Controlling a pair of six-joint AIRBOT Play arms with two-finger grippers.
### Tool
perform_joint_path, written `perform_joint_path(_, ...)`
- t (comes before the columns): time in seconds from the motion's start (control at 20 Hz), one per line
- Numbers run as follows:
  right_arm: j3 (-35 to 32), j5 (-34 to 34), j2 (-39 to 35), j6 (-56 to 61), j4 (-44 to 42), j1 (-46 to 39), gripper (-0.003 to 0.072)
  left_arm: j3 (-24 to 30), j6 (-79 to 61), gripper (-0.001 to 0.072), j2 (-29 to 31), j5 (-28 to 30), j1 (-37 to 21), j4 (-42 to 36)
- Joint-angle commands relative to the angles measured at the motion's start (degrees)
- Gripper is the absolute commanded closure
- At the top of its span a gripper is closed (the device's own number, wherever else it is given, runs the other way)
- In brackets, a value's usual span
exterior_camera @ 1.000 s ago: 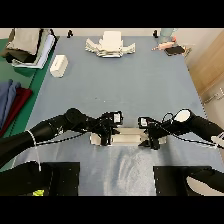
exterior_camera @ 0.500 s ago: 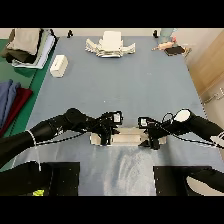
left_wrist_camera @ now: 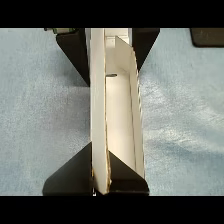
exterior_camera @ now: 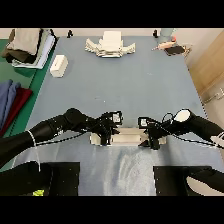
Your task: Fold the box.
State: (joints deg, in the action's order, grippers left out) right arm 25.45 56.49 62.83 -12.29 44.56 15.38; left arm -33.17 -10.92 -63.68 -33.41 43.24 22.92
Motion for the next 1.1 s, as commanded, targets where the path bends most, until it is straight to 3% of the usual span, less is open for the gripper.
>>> perform_joint_path(0.0, 0.1, 0.0, 0.0, 0.0, 0.0, 0.0, 0.0165, 0.0, 0.5, 0.0689, 0.0, -0.2, 0.0, 0.0)
perform_joint_path(0.1, 0.1, -0.1, 0.0, 0.0, 0.0, 0.0, 0.0166, 0.0, 1.8, 0.0687, 0.3, 0.0, 0.0, 0.0)
perform_joint_path(0.15, 0.1, -0.1, 0.0, 0.0, 0.0, 0.0, 0.0166, 0.0, 1.8, 0.0531, 0.4, 0.0, -0.1, 0.1)
perform_joint_path(0.2, 0.1, -0.1, 0.0, 0.0, 0.0, 0.0, 0.0166, 0.0, 1.9, 0.0288, 0.6, 0.3, -0.1, 0.2)
perform_joint_path(0.35, 0.1, 0.0, 0.0, 0.0, 0.0, 0.0, 0.0166, 0.0, 1.9, 0.0268, 1.6, 0.5, -0.1, 0.6)
perform_joint_path(0.5, 0.1, 0.0, 0.0, 0.0, 0.0, 0.0, 0.0166, 0.0, 9.9, 0.0266, 4.8, 0.0, -0.5, 7.2)
perform_joint_path(0.6, 0.1, 0.0, 0.0, 0.0, 0.0, 0.0, 0.0166, 0.0, 23.6, 0.0112, 8.9, -3.3, -2.1, 17.1)
perform_joint_path(0.75, 0.1, 0.0, 0.0, 0.0, 0.0, 0.0, 0.0166, 0.0, 42.4, 0.0115, 16.9, -15.2, -5.4, 28.7)
perform_joint_path(0.8, 0.1, 0.0, 0.0, 0.0, 0.0, 0.0, 0.0166, 0.0, 46.5, 0.0187, 19.7, -19.4, -5.9, 30.3)
perform_joint_path(0.9, 0.1, 0.0, 0.0, 0.0, 0.0, 0.0, 0.0166, 0.0, 49.1, 0.0612, 24.3, -25.7, -5.1, 30.6)
perform_joint_path(0.95, 0.1, 0.0, 0.0, 0.0, 0.0, 0.0, 0.0166, 0.0, 51.7, 0.0673, 25.9, -26.1, -3.6, 30.5)
perform_joint_path(1.05, 0.1, 0.0, 0.0, 0.0, 0.0, 0.0, 0.0166, 0.0, 59.3, 0.0691, 26.4, -23.1, 0.6, 29.8)
